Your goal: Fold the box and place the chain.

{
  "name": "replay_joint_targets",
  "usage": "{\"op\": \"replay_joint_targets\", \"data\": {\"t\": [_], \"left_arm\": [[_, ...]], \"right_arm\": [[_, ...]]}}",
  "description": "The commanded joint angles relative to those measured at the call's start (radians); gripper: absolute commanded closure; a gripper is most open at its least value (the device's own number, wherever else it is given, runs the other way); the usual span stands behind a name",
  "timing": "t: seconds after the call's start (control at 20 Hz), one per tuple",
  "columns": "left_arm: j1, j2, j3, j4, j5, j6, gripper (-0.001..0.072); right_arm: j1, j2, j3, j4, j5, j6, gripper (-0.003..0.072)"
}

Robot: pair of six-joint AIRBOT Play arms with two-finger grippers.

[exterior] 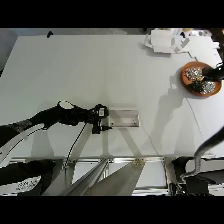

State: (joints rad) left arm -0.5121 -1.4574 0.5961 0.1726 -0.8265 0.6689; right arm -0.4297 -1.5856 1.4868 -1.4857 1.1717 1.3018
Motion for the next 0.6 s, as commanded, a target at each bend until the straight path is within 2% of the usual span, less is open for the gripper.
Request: {"op": "replay_joint_targets", "data": {"t": [0.0,0.2,0.55], "left_arm": [[0.000,0.000,0.000,0.000,0.000,0.000,0.0572],[0.000,0.000,0.000,0.000,0.000,0.000,0.0572],[0.000,0.000,0.000,0.000,0.000,0.000,0.0572]], "right_arm": [[0.001,0.119,0.001,0.055,0.040,0.002,0.0669],[0.021,0.257,0.001,0.157,0.136,-0.003,0.0669],[0.279,0.481,0.000,0.162,0.272,0.008,0.0669]]}}
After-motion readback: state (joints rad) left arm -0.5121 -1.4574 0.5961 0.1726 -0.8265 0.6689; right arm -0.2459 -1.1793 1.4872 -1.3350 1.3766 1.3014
